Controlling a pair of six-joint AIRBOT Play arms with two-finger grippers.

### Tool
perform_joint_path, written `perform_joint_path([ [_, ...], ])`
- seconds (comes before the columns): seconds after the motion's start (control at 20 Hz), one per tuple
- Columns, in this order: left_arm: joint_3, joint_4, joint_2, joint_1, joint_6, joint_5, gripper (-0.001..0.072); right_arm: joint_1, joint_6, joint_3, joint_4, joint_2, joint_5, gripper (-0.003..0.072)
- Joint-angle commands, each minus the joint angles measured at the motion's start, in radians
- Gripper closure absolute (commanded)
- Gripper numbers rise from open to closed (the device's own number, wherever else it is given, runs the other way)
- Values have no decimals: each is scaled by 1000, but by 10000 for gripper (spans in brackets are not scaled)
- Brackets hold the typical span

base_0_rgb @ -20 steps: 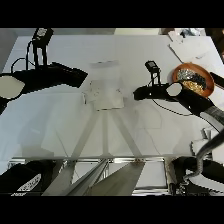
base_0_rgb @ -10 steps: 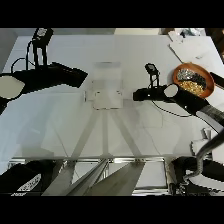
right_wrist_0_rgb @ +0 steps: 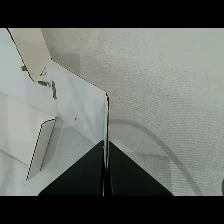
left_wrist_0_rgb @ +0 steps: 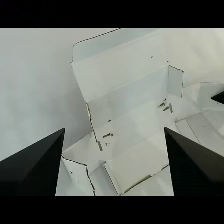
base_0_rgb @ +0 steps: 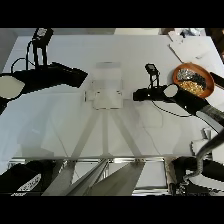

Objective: Fold the box and place the chain.

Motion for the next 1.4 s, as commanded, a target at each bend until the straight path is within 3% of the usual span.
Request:
perform_joint_path([
  [0.0,1,-4,0,0,0,8,14,1,0,-1,0,-1,0,673],
  [0.25,1,-3,0,0,-39,-31,27,1,0,-1,0,-1,0,673],
  [0.4,1,3,0,0,11,-33,331,1,0,-1,0,-1,0,673],
  [0.75,16,22,-39,49,189,-32,314,1,0,-1,0,-1,-1,673],
  [0.85,93,19,-120,101,214,-112,290,1,0,-1,0,-1,-2,673],
  [0.9,153,14,-175,131,215,-177,212,1,0,-1,0,-1,-2,673],
  [1.0,292,-42,-313,198,275,-328,175,1,0,-1,0,-1,-2,673],
  [1.2,525,-458,-641,303,567,-655,173,1,0,-1,0,-1,-2,673],
  [1.35,607,-586,-815,299,726,-712,173,1,0,-1,0,-1,-2,673],
])
